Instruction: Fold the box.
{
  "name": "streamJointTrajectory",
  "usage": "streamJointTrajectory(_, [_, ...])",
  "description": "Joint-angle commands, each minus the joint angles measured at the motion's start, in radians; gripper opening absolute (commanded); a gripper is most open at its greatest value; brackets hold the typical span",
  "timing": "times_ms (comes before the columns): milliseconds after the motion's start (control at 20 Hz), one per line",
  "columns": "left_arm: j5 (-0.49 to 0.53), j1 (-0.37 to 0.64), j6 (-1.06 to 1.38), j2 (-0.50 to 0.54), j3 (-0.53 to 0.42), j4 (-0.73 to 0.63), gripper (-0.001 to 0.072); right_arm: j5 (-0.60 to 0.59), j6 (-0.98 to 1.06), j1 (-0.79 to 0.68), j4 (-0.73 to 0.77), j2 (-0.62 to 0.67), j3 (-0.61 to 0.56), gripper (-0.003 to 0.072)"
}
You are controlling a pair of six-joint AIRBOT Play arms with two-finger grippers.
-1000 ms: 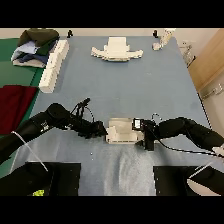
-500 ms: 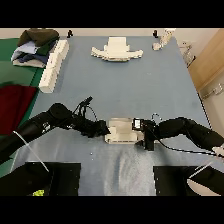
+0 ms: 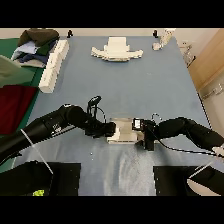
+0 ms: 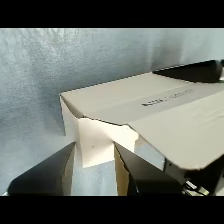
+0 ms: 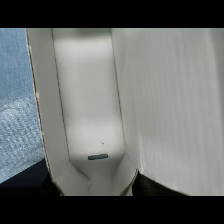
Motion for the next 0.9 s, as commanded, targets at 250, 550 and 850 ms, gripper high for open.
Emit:
streamJointTrajectory(250, [-0.187,-0.164,-0.436,-0.148,0.195,0.358,0.0349,0.000,0.000,0.000,0.000,0.000,0.001,0.0513])
streamJointTrajectory(550, [-0.277,-0.206,-0.476,-0.281,0.281,0.407,0.0349,0.000,0.000,0.000,0.000,0.000,0.001,0.0513])
streamJointTrajectory(850, [-0.283,-0.211,-0.476,-0.370,0.338,0.427,0.0349,0.000,0.000,0.000,0.000,0.000,0.001,0.0513])
